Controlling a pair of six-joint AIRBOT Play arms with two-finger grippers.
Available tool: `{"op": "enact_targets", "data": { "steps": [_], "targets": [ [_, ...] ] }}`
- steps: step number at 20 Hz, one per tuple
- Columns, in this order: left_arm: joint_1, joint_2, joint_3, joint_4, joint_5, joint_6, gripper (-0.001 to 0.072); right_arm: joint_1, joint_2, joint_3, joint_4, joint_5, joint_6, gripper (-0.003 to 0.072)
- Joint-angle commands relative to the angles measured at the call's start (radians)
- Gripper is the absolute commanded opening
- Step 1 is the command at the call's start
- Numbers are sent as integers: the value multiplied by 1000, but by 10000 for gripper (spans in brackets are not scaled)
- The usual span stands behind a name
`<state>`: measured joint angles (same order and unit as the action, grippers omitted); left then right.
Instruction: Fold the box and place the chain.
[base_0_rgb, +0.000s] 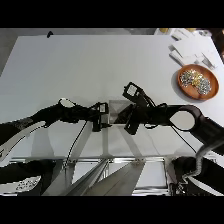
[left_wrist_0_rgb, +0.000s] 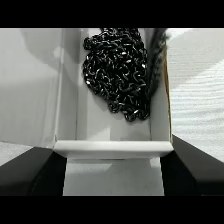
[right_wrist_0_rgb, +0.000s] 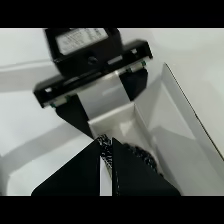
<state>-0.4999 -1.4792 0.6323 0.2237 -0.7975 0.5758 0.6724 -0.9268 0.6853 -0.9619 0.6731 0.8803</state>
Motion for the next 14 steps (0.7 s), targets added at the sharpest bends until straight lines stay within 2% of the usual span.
{"op": "enact_targets", "data": {
  "steps": [1, 2, 3, 6, 9, 11, 13, 14],
  "targets": [
    [0, -1, 0, 0, 0, 0, 150, 11, -80, 0, -163, -22, 169, 76],
    [0, -1, 0, 0, 0, 0, 150, 10, -93, 0, -171, -25, 170, 128],
    [0, -1, 0, 0, 0, 0, 150, 3, -100, 0, -169, -34, 170, 137],
    [0, -1, 0, 0, 0, 0, 150, -65, -66, 11, -168, -35, 168, 136],
    [0, -1, 0, 0, 0, 0, 150, -198, 38, 14, -169, 13, 80, 134],
    [0, -1, 0, 0, 0, 0, 150, -308, 84, 14, -169, 117, -55, 38],
    [0, -1, 0, 0, 0, 0, 150, -405, 84, -7, -168, 220, -166, 27],
    [0, -1, 0, 0, 0, 0, 150, -436, 82, -38, -168, 231, -249, 16]
  ]
}}
